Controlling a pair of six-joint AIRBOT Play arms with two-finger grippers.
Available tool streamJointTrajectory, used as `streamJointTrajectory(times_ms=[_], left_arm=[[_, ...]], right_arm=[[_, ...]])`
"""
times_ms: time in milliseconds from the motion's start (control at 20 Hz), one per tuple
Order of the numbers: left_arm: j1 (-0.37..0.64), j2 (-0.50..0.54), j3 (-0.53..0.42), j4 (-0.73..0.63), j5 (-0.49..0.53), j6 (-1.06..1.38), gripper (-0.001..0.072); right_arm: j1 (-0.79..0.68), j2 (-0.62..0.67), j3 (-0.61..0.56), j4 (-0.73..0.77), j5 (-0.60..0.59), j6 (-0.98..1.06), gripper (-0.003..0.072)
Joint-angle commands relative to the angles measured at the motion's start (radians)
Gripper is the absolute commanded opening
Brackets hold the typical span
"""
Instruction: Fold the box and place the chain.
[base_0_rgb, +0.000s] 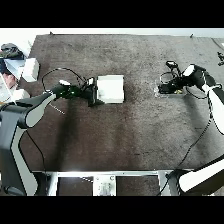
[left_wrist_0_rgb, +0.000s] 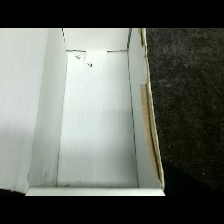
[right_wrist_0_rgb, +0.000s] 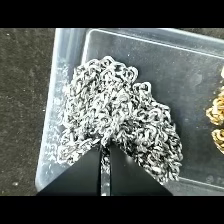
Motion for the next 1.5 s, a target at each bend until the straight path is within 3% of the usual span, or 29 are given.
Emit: streamJointTrajectory(times_ms=[0,450,800,1050,1450], left_arm=[[0.000,-0.001,0.000,-0.002,0.000,0.000,0.0285],[0.000,-0.001,0.000,-0.002,0.000,0.000,0.0285],[0.000,-0.001,0.000,-0.002,0.000,0.000,0.0286],[0.000,-0.001,0.000,-0.002,0.000,0.000,0.0285],[0.000,-0.001,0.000,-0.002,0.000,0.000,0.0285]], right_arm=[[0.000,0.047,0.002,0.001,0.000,0.000,-0.0018],[0.000,0.341,0.002,0.009,0.001,-0.001,-0.0019],[0.000,0.605,0.003,0.039,-0.135,-0.004,-0.0019],[0.000,0.642,-0.003,0.061,-0.131,-0.004,-0.0019],[0.000,0.554,-0.111,0.064,-0.132,-0.004,-0.0019]])
